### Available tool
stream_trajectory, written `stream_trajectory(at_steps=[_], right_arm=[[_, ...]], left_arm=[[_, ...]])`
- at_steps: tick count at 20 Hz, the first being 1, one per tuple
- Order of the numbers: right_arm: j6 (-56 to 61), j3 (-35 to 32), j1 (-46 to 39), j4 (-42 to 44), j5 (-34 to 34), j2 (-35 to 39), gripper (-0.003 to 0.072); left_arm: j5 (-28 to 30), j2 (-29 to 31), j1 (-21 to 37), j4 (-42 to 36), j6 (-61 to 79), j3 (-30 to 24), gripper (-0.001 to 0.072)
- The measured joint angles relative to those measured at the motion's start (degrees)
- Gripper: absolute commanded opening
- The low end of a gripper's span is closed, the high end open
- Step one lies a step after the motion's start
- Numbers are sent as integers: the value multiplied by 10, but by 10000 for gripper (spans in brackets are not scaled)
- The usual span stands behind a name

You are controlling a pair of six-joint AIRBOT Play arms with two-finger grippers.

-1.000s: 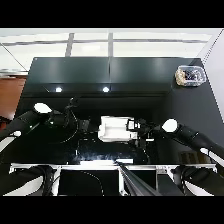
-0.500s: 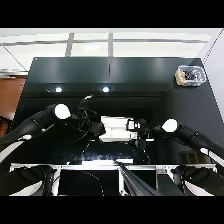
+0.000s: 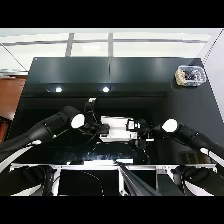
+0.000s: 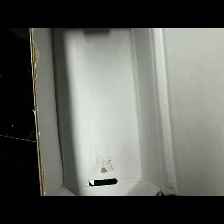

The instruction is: Fold the box and place the chain.

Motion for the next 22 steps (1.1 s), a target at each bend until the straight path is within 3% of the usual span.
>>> stream_trajectory(at_steps=[1,2,4,6,12,14,16,17,22], right_arm=[[0,0,0,0,0,0,406],[0,0,0,0,0,0,406],[0,0,0,0,-1,0,406],[0,0,0,0,-1,0,406],[0,0,0,0,-1,0,406],[0,0,0,0,-2,0,406],[0,0,0,0,-2,0,406],[0,0,0,0,-2,0,406],[0,0,0,0,-2,0,406]], left_arm=[[-12,-5,-8,12,-23,5,567],[-26,-11,-16,27,-44,12,543],[-43,-24,-34,50,-72,29,541],[-55,-38,-48,69,-94,45,490],[-66,-68,-60,91,-122,71,467],[-68,-81,-61,90,-121,83,346],[-68,-90,-62,90,-117,95,324],[-69,-93,-62,90,-115,100,262],[-75,-102,-64,93,-113,109,262]])
